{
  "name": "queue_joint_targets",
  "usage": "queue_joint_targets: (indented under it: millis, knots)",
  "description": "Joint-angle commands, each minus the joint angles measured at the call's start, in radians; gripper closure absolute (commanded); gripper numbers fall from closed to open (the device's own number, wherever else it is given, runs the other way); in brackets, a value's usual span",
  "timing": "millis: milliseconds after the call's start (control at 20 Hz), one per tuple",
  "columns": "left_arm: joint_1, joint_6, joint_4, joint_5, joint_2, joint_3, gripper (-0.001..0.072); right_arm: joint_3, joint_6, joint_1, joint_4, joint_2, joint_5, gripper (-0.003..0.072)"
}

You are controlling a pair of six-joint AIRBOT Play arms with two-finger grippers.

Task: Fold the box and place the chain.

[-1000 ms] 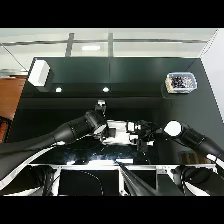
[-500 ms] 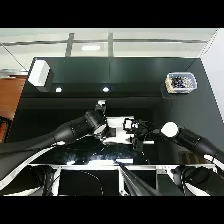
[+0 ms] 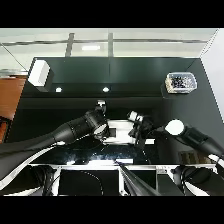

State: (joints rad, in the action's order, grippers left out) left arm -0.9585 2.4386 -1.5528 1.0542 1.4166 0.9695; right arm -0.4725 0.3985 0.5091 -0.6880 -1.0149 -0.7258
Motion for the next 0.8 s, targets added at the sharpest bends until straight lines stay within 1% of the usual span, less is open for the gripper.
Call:
queue_joint_targets:
  millis: [0,100,150,250,300,350,450,550,650,750]
  knots:
    - [0.0,0.0,-0.002,0.005,0.0,0.0,0.068,-0.023,0.456,-0.176,-0.153,0.098,-0.2,0.0673]
    - [0.0,0.0,-0.002,0.004,0.0,0.0,0.068,-0.023,0.7,-0.356,-0.242,0.138,-0.302,0.0674]
    - [0.0,0.0,-0.002,0.002,0.0,0.0,0.068,-0.02,0.787,-0.446,-0.261,0.14,-0.341,0.0673]
    - [0.0,0.0,-0.002,0.001,0.0,0.0,0.068,0.006,0.908,-0.602,-0.263,0.138,-0.341,0.0674]
    - [0.0,0.0,-0.002,0.001,0.0,0.0,0.068,0.026,0.974,-0.659,-0.263,0.125,-0.329,0.0674]
    - [0.0,0.0,-0.002,0.001,0.0,0.0,0.068,0.037,1.021,-0.691,-0.262,0.1,-0.348,0.0674]
    - [0.0,0.0,-0.002,0.002,0.0,0.0,0.068,0.048,1.029,-0.681,-0.235,0.029,-0.42,0.0674]
    - [0.0,0.0,-0.002,0.002,0.0,0.0,0.068,0.056,1.006,-0.61,-0.175,-0.049,-0.449,0.0674]
    - [0.0,0.0,-0.002,0.002,0.0,0.0,0.068,0.056,0.943,-0.525,-0.079,-0.107,-0.433,0.0673]
    - [0.0,0.0,-0.002,0.002,0.0,0.0,0.068,0.055,0.85,-0.451,0.051,-0.139,-0.394,0.0673]
